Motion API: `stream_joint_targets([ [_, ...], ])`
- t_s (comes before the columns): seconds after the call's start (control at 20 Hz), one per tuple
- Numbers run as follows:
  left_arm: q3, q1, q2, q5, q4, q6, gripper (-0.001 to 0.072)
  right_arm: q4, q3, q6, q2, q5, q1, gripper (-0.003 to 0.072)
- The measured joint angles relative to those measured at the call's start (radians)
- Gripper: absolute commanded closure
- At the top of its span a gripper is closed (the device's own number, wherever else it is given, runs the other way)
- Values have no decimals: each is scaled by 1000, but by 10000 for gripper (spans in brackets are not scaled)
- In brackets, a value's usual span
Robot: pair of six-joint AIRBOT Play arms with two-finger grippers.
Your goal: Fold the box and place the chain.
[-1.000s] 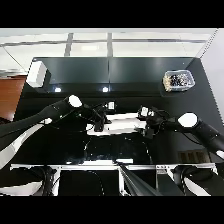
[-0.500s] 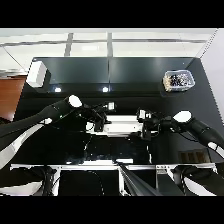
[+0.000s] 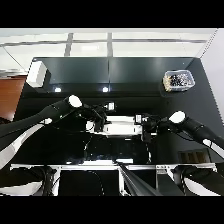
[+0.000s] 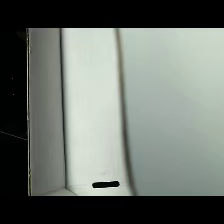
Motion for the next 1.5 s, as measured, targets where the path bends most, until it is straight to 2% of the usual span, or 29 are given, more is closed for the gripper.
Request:
stream_joint_targets([
  [1.05,0,0,0,2,0,-1,680,-71,34,85,-41,-13,32,-17],
  [1.15,0,0,0,1,0,-1,680,-77,34,87,-42,-15,34,226],
  [1.35,0,0,0,1,0,-1,677,-80,34,90,-42,-14,35,224],
  [1.4,0,0,2,1,3,-1,607,-80,34,90,-42,-14,35,224],
  [1.45,0,1,8,0,6,-5,410,-80,34,90,-42,-12,35,224],
  [1.5,0,3,17,-5,7,-9,243,-80,34,88,-42,-9,36,224],
])
